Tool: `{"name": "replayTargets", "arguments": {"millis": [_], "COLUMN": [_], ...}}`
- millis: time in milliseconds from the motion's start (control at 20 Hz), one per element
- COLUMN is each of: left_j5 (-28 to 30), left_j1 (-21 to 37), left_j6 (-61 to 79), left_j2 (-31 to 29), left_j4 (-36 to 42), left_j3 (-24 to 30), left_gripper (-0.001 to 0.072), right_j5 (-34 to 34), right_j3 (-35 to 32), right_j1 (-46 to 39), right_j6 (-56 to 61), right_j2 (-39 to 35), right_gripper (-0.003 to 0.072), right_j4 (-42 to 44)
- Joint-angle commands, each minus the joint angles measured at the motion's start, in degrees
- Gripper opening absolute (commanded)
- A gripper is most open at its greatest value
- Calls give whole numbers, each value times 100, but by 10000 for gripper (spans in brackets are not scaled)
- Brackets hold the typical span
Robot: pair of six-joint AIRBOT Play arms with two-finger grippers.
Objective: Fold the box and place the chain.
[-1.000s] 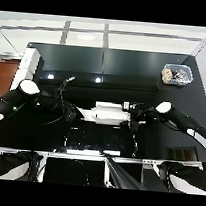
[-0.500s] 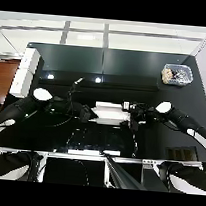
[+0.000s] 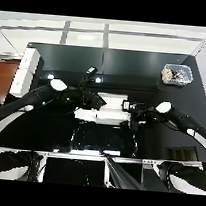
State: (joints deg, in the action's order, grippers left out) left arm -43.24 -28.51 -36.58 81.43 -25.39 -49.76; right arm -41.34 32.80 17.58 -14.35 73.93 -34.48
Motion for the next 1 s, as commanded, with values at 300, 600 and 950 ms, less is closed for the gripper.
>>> {"name": "replayTargets", "arguments": {"millis": [300,600,950], "left_j5": [79,50,-455], "left_j1": [-13,39,828], "left_j6": [-483,-481,-1397], "left_j2": [535,590,-975], "left_j4": [-1165,-1191,-2706], "left_j3": [-247,-278,-422], "left_gripper": [23,22,21], "right_j5": [0,0,0], "right_j3": [-2,-2,-2], "right_j1": [4,4,4], "right_j6": [0,0,0], "right_j2": [4,4,4], "right_gripper": [178,178,178], "right_j4": [0,0,0]}}
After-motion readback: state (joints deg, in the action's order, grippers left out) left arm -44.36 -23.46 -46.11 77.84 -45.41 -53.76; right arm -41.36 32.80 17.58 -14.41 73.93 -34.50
